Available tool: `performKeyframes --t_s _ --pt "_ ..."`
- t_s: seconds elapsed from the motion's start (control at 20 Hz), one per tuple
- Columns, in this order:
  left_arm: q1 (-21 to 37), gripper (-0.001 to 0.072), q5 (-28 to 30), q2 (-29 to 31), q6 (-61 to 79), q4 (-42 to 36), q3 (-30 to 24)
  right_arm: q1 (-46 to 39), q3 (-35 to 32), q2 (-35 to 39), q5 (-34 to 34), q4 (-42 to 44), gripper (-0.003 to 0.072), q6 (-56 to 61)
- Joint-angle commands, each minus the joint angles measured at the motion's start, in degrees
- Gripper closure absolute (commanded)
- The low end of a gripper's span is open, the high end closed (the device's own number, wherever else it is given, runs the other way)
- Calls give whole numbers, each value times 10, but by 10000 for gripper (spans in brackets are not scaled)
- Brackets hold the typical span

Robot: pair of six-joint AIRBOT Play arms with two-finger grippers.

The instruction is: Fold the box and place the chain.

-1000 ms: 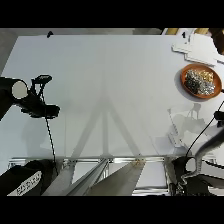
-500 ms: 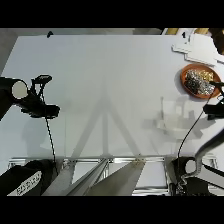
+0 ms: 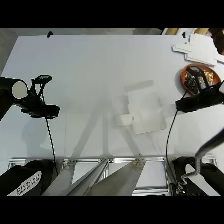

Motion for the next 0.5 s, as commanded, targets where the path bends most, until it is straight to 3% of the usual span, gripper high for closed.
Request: performKeyframes --t_s 0.0,0.15,0.35,0.45 --pt "0 363 6 0 0 -2 0 53 -111 92 -108 93 668 14" --pt "0 363 73 0 0 -2 0 83 -158 134 -125 92 668 14" --pt "-1 368 170 -2 0 -29 0 88 -165 135 -130 92 668 12" --pt "-1 402 228 -20 25 -105 0 88 -165 135 -139 93 667 12"
